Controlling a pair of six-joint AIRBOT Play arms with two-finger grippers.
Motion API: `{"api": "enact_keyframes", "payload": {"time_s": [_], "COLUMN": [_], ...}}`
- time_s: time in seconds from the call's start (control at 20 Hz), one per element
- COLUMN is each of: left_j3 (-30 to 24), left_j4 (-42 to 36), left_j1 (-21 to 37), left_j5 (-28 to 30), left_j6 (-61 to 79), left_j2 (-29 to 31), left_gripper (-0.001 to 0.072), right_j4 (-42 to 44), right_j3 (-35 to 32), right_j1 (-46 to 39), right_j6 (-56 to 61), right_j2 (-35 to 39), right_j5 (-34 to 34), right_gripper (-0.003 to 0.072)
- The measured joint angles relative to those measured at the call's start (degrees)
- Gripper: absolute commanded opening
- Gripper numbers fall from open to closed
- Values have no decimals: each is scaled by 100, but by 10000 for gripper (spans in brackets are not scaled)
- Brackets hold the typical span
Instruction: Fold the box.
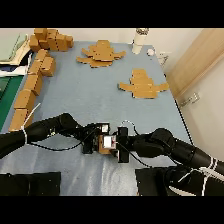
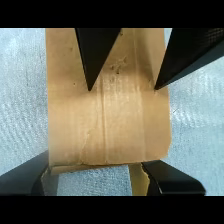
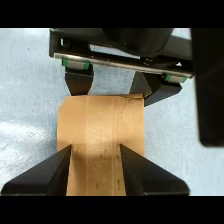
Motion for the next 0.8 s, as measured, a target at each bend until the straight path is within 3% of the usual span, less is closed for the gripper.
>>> {"api": "enact_keyframes", "payload": {"time_s": [0.65,0.8], "left_j3": [0,0], "left_j4": [0,2], "left_j1": [0,0], "left_j5": [2,2], "left_j6": [0,0], "left_j2": [0,0], "left_gripper": [291,291], "right_j4": [-398,-977], "right_j3": [4,4], "right_j1": [186,479], "right_j6": [-13,560], "right_j2": [-101,-101], "right_j5": [-42,-13], "right_gripper": [476,476]}}
